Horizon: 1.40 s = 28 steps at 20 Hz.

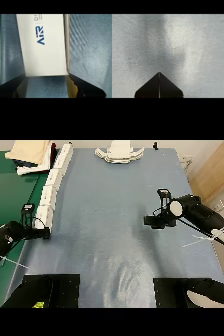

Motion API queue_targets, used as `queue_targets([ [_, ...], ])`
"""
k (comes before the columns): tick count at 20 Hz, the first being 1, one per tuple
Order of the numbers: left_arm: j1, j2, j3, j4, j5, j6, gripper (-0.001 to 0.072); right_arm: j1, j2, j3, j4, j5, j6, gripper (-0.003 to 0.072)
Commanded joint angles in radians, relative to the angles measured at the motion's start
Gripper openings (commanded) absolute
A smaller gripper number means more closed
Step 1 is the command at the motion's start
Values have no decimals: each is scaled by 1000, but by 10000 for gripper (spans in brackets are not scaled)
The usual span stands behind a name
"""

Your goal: Fold the box.

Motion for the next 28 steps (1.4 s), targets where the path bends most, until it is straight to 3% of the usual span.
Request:
queue_targets([
  [1, 14, 58, 63, 93, -245, -56, 688, 0, 0, 1, 1, 0, -2, 6],
  [5, 13, 127, 160, 113, -570, -103, 687, 0, 0, 1, 28, 1, -31, 6],
  [6, 13, 140, 177, 106, -626, -157, 612, 0, 0, 1, 48, 0, -53, 6],
  [8, 11, 153, 204, 25, -722, -197, 16, 0, 0, 1, 85, -5, -82, 6],
  [11, -71, 148, 260, -188, -726, -187, 11, 0, -20, 27, 171, -52, -148, 5],
  [14, -304, 76, 380, -197, -635, -259, 11, 0, -124, 165, 249, -26, -214, 6],
  [17, -516, -111, 535, -187, -555, -304, 11, 10, -269, 353, 270, 23, -220, 6],
  [19, -603, -253, 632, -188, -493, -330, 12, 24, -357, 462, 277, 53, -219, 6],
  [23, -686, -450, 766, -190, -425, -354, 12, 42, -440, 558, 323, 52, -219, 6],
  [28, -692, -486, 779, -209, -397, -353, 13, 43, -443, 558, 322, 53, -219, 6],
])
